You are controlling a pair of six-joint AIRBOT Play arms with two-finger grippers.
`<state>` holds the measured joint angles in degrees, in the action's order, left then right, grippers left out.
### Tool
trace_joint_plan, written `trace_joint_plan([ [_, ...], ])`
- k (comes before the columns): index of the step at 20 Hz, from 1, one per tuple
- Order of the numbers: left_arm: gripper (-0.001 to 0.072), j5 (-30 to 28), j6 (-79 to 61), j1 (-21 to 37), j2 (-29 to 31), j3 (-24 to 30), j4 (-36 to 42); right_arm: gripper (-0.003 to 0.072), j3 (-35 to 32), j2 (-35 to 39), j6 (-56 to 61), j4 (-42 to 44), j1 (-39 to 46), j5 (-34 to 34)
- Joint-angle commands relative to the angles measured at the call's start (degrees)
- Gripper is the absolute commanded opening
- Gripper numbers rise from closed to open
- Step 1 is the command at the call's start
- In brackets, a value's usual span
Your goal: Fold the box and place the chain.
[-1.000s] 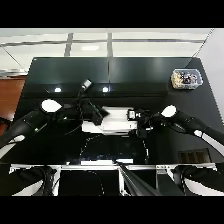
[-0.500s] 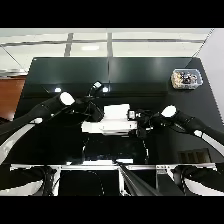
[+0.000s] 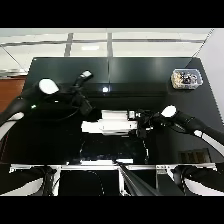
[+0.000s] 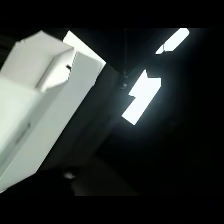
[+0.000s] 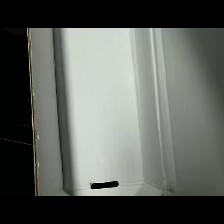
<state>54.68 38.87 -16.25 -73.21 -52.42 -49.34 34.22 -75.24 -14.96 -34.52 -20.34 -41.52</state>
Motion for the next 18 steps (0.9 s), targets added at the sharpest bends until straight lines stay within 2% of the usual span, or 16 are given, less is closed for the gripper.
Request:
trace_joint_plan([
  [1,0.0032,-0.07,-15.37,7.91,7.50,10.27,20.00,0.0236,0.07,-0.02,-0.04,0.00,-0.04,-0.04],
  [2,0.0031,5.44,-26.80,8.76,7.74,13.27,25.05,0.0236,0.07,-0.02,-0.04,0.00,-0.04,-0.04],
  [3,0.0034,9.46,-36.46,8.59,7.63,15.28,25.46,0.0236,0.07,-0.02,-0.04,0.00,-0.04,-0.04],
  [4,0.0203,10.38,-42.93,7.91,7.63,16.65,23.67,0.0236,0.07,-0.02,-0.04,0.00,-0.04,-0.02],
  [5,0.0518,8.48,-45.38,6.62,7.61,17.42,20.24,0.0236,0.07,-0.02,-0.04,-0.02,-0.04,-0.02],
  [6,0.0692,5.49,-44.72,5.25,7.54,17.66,16.04,0.0236,0.07,-0.02,-0.04,0.00,-0.04,-0.02],
  [7,0.0718,3.26,-44.85,3.74,7.43,17.66,12.07,0.0236,0.07,-0.02,-0.02,0.00,-0.04,-0.02],
  [11,0.0717,-7.58,-46.38,-3.13,6.29,17.66,-0.22,0.0236,0.07,-0.02,-0.02,-0.02,-0.04,-0.02],
  [13,0.0714,-10.95,-45.77,-5.01,4.92,17.57,2.23,0.0236,0.07,-0.02,-0.02,0.00,-0.04,-0.02],
  [15,0.0714,-9.09,-46.01,-5.07,2.93,17.53,9.03,0.0236,0.07,-0.02,-0.02,0.00,-0.04,-0.02],
  [18,0.0714,-8.70,-46.16,-5.70,1.25,17.20,10.01,0.0236,0.07,-0.02,-0.04,-0.02,-0.04,-0.02],
])
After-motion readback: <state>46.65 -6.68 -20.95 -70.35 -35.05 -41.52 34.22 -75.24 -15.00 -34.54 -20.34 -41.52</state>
